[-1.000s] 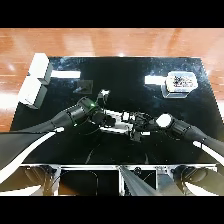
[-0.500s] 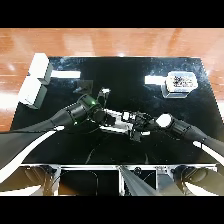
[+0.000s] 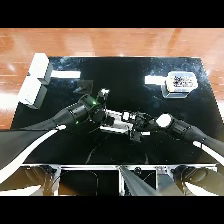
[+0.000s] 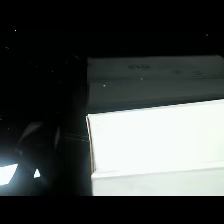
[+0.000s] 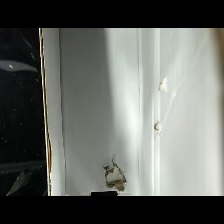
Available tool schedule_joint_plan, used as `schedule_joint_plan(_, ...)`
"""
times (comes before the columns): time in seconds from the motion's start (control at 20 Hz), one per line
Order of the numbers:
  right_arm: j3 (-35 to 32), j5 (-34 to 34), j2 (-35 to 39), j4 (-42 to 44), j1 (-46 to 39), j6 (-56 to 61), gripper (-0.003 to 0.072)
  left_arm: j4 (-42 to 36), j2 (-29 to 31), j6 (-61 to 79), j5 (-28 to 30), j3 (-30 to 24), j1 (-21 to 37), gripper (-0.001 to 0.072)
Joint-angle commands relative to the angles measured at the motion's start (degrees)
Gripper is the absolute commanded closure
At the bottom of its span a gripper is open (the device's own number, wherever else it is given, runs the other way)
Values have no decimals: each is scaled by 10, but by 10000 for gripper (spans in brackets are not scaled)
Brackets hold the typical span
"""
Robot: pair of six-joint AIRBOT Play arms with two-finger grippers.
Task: Fold the box and place the chain.
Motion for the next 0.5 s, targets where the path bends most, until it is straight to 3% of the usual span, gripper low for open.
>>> schedule_joint_plan(0.0,0,0,0,0,0,-1,290,-3,0,3,3,0,0,687)
schedule_joint_plan(0.05,0,1,0,0,0,-1,264,-3,0,2,4,0,0,687)
schedule_joint_plan(0.1,0,3,1,0,0,-1,77,-2,2,-1,7,0,0,687)
schedule_joint_plan(0.45,0,3,27,-62,-1,95,60,-3,20,-2,32,-7,37,687)
